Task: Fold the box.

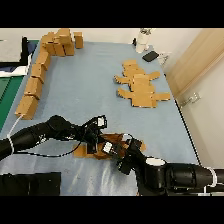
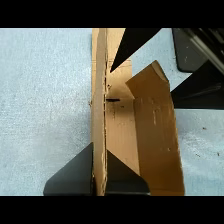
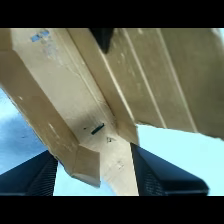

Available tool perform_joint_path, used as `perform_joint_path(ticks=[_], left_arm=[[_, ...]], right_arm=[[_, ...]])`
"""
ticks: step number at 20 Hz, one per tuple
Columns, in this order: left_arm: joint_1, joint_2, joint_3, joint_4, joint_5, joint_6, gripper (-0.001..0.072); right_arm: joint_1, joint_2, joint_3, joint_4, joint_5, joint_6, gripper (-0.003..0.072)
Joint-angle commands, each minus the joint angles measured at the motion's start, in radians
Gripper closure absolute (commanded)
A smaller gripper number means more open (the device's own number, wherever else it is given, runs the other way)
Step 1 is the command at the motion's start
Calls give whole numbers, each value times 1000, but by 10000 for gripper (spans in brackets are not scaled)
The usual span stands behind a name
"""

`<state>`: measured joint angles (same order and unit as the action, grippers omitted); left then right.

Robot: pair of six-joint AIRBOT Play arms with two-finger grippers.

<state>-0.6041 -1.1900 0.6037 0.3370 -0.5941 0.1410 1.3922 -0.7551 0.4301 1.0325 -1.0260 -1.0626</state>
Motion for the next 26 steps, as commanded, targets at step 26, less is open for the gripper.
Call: perform_joint_path(ticks=[26], left_arm=[[-1, -1, 0, 0, 0, 0, 700]], right_arm=[[-827, 145, -117, 1054, 308, -1614, -28]])
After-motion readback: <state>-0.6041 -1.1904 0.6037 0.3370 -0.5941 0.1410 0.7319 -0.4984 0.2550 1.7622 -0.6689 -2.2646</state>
